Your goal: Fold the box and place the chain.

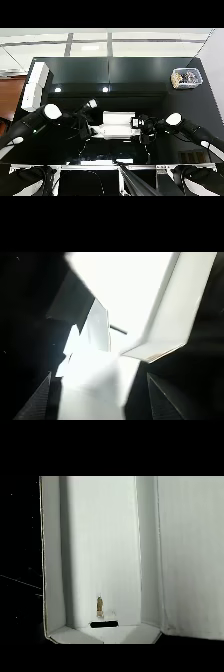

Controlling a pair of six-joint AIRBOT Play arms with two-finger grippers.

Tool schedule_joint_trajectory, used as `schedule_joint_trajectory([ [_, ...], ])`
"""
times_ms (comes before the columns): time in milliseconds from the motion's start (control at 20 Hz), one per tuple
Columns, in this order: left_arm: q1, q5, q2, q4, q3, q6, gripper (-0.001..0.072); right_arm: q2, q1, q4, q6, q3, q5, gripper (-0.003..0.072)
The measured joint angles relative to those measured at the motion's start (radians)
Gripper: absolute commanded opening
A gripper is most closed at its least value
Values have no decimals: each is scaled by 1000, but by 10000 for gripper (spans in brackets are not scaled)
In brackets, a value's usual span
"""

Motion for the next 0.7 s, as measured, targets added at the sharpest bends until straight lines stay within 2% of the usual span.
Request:
schedule_joint_trajectory([
  [200, -99, 47, -8, 93, -1, 45, 687, 0, 0, 0, 0, 0, 0, 190],
  [400, -106, 69, -16, 61, -1, 63, 670, 0, 0, 0, 0, 0, 0, 190],
  [650, -100, 78, -43, -2, -1, 102, 327, 0, 0, 0, 0, 0, 0, 190],
  [700, -100, 78, -47, -7, -1, 108, 311, 0, 0, 1, 0, 0, 0, 190],
])
